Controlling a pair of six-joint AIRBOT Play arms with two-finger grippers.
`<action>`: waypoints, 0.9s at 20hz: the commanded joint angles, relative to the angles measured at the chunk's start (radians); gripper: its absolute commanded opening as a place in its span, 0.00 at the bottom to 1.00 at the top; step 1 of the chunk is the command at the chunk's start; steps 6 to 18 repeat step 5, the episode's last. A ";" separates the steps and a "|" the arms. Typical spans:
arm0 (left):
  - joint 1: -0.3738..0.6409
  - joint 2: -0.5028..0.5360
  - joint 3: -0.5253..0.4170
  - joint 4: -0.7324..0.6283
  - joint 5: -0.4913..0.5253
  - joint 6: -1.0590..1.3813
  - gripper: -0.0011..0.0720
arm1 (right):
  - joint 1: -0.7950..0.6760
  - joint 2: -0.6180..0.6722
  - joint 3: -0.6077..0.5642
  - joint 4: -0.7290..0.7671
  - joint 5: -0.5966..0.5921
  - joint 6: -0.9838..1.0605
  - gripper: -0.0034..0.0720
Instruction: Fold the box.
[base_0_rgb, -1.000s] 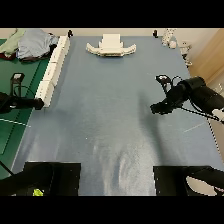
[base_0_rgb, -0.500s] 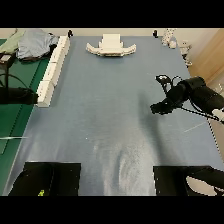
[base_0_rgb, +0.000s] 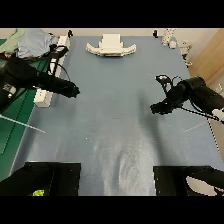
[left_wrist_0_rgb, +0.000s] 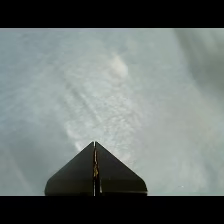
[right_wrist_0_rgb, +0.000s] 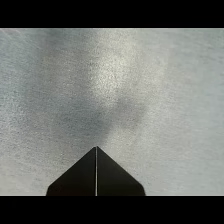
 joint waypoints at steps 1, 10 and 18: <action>-0.069 -0.066 0.010 -0.002 0.025 -0.025 0.03 | 0.000 -0.001 0.001 0.000 0.000 0.000 0.06; -0.070 -0.072 0.010 -0.002 0.025 -0.025 0.03 | 0.000 -0.001 0.001 0.000 0.000 0.000 0.06; -0.070 -0.072 0.010 -0.002 0.025 -0.025 0.03 | 0.000 -0.001 0.001 0.000 0.000 0.000 0.06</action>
